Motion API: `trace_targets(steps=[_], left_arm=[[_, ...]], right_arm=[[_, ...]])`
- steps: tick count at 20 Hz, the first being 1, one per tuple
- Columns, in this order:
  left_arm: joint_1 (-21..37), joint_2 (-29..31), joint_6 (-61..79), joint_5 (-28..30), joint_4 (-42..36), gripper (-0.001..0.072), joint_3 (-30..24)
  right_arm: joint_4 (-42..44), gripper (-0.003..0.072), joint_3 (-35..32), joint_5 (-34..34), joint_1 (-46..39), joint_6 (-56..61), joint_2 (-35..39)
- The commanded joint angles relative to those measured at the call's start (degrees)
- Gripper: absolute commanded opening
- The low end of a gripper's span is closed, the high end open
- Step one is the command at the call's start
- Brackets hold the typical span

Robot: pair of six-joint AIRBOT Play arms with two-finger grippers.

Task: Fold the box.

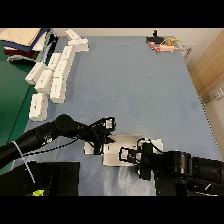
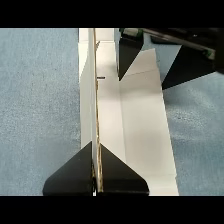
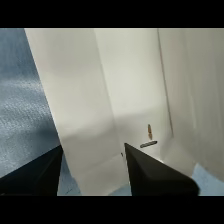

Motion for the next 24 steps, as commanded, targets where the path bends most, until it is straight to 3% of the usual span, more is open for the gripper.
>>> trace_targets(steps=[1,6,8,17,18,24], left_arm=[[0.00,0.02,0.02,0.04,0.00,0.0013,0.04],[0.00,0.02,0.02,0.04,0.00,0.0013,0.04],[0.00,0.02,0.02,0.04,0.00,0.0013,0.04],[0.00,0.02,0.02,0.04,0.00,0.0013,0.04],[0.00,0.02,0.02,0.04,0.00,0.0013,0.04],[0.00,0.02,0.02,0.04,0.00,0.0013,0.04]], right_arm=[[-2.86,0.0593,1.18,-0.22,0.13,2.36,0.37],[-13.62,0.0593,2.54,-4.63,0.07,16.04,4.00],[-14.32,0.0593,2.54,-5.60,0.07,19.47,4.44],[-14.43,0.0602,2.51,-6.03,0.07,20.68,4.42],[-15.10,0.0707,2.51,-6.03,0.07,20.70,4.42],[-15.65,0.0720,2.51,-8.07,0.04,17.31,4.68]])
